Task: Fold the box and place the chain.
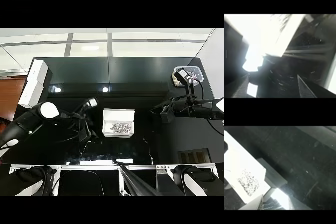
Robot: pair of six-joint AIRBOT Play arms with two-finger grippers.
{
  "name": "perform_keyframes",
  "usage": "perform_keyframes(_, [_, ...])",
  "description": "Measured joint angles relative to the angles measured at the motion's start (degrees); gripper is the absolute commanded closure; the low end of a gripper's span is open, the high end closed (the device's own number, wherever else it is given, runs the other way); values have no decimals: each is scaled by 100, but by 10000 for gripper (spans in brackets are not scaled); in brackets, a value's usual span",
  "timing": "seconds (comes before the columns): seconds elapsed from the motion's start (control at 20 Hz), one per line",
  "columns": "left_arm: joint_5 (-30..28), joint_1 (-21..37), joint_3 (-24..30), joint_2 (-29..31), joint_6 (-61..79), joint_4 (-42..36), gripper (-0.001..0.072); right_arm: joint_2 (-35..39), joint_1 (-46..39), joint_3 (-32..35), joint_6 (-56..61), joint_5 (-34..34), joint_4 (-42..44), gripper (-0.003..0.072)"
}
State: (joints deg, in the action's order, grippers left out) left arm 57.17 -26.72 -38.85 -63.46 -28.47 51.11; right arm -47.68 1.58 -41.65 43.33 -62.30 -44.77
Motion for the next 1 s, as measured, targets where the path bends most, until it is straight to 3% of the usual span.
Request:
perform_keyframes(0.15, [-284,-70,13,-267,1545,-289,-2,0,0,0,9,-2,-2,326])
perform_keyframes(0.4, [-538,170,-44,-750,2603,-883,-2,0,0,0,26,-2,0,326])
perform_keyframes(1.0, [-881,-22,-109,-1349,3279,-1375,-2,0,0,4,42,7,11,326])
